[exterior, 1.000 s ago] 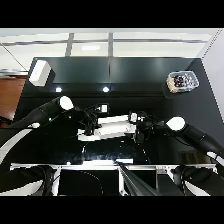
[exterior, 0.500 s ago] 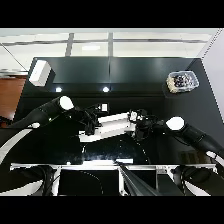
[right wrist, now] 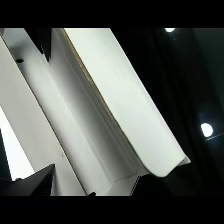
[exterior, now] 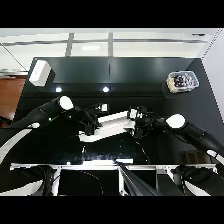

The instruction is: Fold the box and place the chain.

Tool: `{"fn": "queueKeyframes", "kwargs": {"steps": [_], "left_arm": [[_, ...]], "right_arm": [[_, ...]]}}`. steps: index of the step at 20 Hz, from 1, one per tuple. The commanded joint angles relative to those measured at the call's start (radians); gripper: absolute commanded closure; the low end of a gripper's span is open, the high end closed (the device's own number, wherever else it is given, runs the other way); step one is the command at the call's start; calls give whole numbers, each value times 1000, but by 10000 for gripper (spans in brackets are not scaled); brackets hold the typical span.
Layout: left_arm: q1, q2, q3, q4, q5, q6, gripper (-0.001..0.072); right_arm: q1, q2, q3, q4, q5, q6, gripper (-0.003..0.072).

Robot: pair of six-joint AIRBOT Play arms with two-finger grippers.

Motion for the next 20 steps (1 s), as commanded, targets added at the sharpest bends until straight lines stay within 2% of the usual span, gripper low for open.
{"fn": "queueKeyframes", "kwargs": {"steps": [1, 5, 11, 20], "left_arm": [[0, 1, 1, 4, -2, 1, 684], [0, 22, 1, 12, 1, 11, 685], [-1, 33, 1, 45, 1, 11, 684], [0, 30, 1, 45, 1, 10, 684]], "right_arm": [[0, 0, 9, -2, 84, -2, -19], [0, -3, 9, -3, 13, -2, -19], [0, -55, 9, 0, 168, -2, -19], [3, -130, 9, -24, 171, -52, -19]]}}
